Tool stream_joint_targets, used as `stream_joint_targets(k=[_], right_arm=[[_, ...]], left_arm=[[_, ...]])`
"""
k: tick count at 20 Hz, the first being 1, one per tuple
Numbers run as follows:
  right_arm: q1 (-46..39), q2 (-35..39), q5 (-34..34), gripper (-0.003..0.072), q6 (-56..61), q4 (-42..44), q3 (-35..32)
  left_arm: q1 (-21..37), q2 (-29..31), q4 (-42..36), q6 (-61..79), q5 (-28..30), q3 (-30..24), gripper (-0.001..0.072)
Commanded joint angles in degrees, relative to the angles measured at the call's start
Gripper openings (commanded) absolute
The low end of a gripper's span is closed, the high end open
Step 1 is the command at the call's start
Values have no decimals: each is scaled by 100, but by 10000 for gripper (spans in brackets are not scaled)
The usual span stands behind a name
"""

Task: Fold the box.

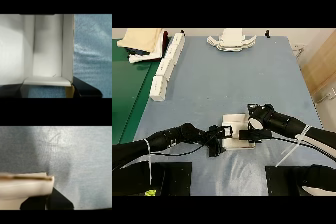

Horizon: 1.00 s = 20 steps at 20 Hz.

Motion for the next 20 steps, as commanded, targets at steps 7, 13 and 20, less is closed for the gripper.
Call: stream_joint_targets(k=[7, 13, 20], right_arm=[[140, 22, 24, 499, -201, -39, 4], [136, 1049, 330, 603, -227, 264, 11], [-1235, 2610, 424, 77, -673, 46, 11]], left_arm=[[-4, 4, 0, 2, 0, 4, 456], [-4, 2, 0, 2, 0, 2, 456], [-4, 2, 0, 2, 0, 4, 456]])
